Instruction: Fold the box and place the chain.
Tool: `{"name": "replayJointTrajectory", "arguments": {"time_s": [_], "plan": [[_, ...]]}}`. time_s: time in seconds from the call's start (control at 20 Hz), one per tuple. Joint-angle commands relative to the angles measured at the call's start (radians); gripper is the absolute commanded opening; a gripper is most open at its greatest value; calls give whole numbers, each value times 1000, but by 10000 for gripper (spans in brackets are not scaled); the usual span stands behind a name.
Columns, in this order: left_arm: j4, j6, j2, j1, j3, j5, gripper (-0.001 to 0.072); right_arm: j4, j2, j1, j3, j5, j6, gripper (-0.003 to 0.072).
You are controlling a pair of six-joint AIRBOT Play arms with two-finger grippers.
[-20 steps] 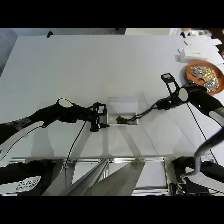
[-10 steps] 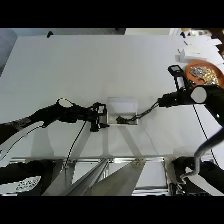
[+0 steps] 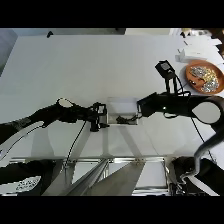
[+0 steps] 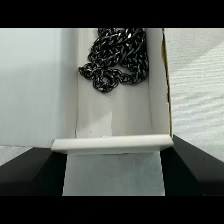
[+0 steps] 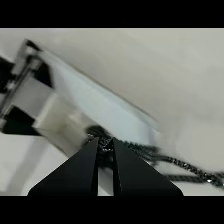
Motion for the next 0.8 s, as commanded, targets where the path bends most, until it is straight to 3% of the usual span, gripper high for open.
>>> {"name": "replayJointTrajectory", "arguments": {"time_s": [0.0, 0.35, 0.6, 0.75], "plan": [[0, 0, 1, 0, 0, 0, 225, 90, 21, 108, 0, -105, -4, 15], [0, 0, 1, 0, 0, 0, 225, 117, 9, 241, 0, -272, -5, 15], [0, 0, 1, 0, 0, 0, 225, 97, -43, 251, 0, -315, -8, 15], [0, 0, 1, 0, 0, 0, 225, 134, -102, 251, 0, -401, -8, 15]]}}
